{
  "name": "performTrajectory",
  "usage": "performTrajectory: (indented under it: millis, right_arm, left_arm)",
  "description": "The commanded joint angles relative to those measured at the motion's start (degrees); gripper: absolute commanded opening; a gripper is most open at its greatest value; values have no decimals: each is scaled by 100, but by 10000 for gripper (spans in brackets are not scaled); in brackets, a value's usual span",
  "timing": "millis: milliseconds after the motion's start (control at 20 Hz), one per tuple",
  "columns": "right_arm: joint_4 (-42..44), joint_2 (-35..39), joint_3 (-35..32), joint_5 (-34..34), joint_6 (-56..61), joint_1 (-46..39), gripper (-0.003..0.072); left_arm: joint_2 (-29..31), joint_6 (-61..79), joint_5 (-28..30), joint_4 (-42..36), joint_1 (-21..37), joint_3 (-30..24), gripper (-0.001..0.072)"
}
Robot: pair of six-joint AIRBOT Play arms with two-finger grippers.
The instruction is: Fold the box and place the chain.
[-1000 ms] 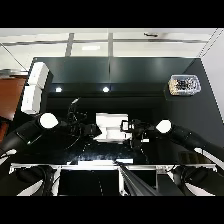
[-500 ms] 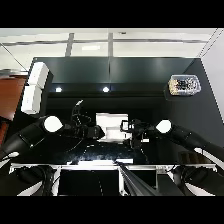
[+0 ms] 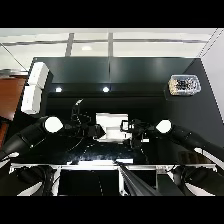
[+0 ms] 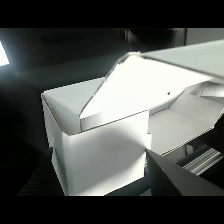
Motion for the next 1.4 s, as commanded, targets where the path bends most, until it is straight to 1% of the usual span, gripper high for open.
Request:
performTrajectory:
  millis: [0, 50, 100, 300, 550, 700, 950, 1150, 1350]
  right_arm:
    - [0, -4, 0, 2, 2, 7, 470]
    - [0, -4, 0, 2, 2, 7, 470]
    - [0, -4, 0, 2, 2, 7, 470]
    - [0, -4, 0, 2, 0, 7, 470]
    - [0, -4, 2, 0, 2, 7, 470]
    - [0, -2, 0, 0, 2, 7, 470]
    - [0, -4, 0, 0, 2, 7, 470]
    - [0, -4, 0, 0, 0, 7, 470]
    - [0, -2, 0, 2, 0, 7, 470]
  left_arm:
    - [4, -13, 66, 13, -4, 7, 669]
    - [4, -15, 68, 15, -4, 7, 662]
    - [4, -15, 70, 15, -4, 7, 618]
    - [4, -348, 157, 140, -46, 7, 616]
    - [2, -516, 337, 170, -308, 7, 616]
    - [4, -767, 295, 472, -306, 7, 616]
    - [2, -767, 297, 496, -308, 15, 616]
    - [2, -793, 295, 529, -308, 192, 616]
    - [-24, -1329, 264, 1154, -385, 317, 616]
